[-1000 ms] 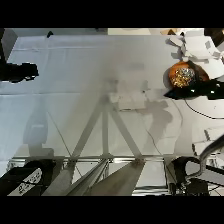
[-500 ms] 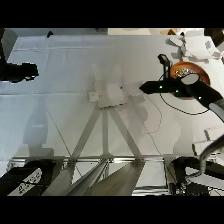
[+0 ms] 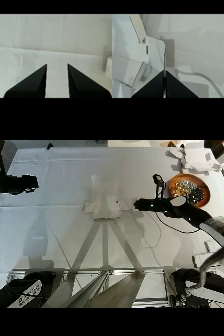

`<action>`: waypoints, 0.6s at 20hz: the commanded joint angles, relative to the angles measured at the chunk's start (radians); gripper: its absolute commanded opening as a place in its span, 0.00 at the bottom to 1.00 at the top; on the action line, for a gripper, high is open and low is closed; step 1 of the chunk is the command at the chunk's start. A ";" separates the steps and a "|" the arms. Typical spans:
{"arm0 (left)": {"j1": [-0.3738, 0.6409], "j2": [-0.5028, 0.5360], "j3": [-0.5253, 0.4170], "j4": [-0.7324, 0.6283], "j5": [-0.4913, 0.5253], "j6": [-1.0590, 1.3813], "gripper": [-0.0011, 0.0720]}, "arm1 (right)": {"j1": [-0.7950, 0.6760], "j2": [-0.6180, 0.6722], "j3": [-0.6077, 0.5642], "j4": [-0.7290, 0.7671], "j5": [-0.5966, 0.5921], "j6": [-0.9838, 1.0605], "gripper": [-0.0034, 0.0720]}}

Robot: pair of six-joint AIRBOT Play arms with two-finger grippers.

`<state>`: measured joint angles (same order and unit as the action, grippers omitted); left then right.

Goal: Fold the box and place the chain.

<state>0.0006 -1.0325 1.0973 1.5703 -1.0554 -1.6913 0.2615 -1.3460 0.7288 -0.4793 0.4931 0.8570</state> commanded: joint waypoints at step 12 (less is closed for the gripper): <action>-0.001 -0.001 0.000 0.039 0.090 0.109 0.39 | 0.034 0.000 -0.005 -0.039 0.005 0.000 0.06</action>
<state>0.0002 -1.0325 1.0973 1.6032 -0.9852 -1.5986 0.2939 -1.3460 0.7238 -0.5152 0.4866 0.8566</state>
